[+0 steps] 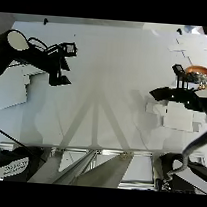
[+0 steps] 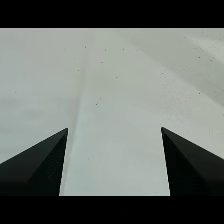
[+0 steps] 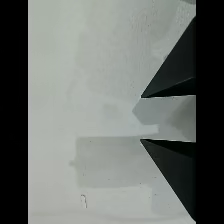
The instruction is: Fold the box and place the chain.
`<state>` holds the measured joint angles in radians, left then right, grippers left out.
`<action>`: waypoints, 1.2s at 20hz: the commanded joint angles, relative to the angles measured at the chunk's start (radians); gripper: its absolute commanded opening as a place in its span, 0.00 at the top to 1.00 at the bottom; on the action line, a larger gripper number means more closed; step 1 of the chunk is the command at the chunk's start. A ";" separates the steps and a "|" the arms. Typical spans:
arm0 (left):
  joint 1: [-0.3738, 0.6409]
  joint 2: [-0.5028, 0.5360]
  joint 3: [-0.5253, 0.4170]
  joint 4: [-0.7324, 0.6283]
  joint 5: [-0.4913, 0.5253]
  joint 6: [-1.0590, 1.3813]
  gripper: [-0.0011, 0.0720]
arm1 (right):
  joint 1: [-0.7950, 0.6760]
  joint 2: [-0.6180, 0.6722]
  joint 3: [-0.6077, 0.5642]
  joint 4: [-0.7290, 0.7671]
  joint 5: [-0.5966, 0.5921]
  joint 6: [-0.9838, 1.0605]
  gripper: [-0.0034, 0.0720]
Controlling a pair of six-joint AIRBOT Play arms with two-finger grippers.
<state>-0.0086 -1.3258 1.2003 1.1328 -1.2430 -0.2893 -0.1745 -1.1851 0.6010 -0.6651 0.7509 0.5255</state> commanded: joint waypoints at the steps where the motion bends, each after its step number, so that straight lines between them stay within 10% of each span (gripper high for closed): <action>1: 0.001 0.001 0.001 0.000 0.000 0.000 0.10 | 0.000 0.033 0.014 0.003 0.020 0.024 0.85; 10: 0.001 0.001 0.001 0.000 0.001 0.000 0.10 | -0.076 0.440 0.216 -0.336 -0.014 0.202 0.93; 14: 0.001 0.001 0.001 0.000 0.000 0.000 0.10 | -0.223 0.616 0.224 -0.754 0.019 0.605 0.59; 18: 0.001 0.001 0.001 0.000 0.000 0.000 0.10 | -0.334 0.603 0.222 -1.078 0.167 0.761 0.53; 24: 0.001 0.001 0.001 0.000 0.000 0.000 0.10 | -0.414 0.359 0.222 -1.091 0.294 0.726 0.41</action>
<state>-0.0086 -1.3258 1.2003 1.1328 -1.2427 -0.2893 -0.5476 -0.7212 0.8215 -1.6997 0.9588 1.2446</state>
